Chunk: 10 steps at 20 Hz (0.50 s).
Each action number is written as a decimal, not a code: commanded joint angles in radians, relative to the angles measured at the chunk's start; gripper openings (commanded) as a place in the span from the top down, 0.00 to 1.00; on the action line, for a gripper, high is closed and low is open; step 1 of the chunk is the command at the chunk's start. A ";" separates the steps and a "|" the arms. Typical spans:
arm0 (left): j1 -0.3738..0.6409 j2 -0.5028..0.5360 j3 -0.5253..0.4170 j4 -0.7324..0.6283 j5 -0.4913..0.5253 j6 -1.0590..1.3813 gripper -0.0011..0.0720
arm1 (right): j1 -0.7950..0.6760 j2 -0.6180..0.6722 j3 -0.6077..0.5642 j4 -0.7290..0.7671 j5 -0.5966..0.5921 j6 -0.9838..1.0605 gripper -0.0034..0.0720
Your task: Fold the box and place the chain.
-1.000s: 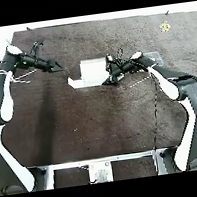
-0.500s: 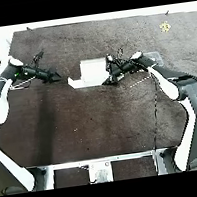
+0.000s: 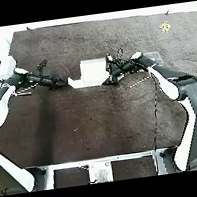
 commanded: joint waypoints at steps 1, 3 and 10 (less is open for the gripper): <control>-0.042 -0.004 -0.012 0.008 0.050 0.003 0.98 | 0.001 0.001 0.000 0.000 0.000 0.000 0.17; -0.056 -0.004 -0.012 0.017 0.085 -0.003 0.98 | 0.001 0.001 0.000 0.000 0.000 0.000 0.17; -0.063 -0.044 -0.017 -0.023 0.086 0.010 0.98 | 0.001 0.001 0.000 0.000 0.000 0.000 0.17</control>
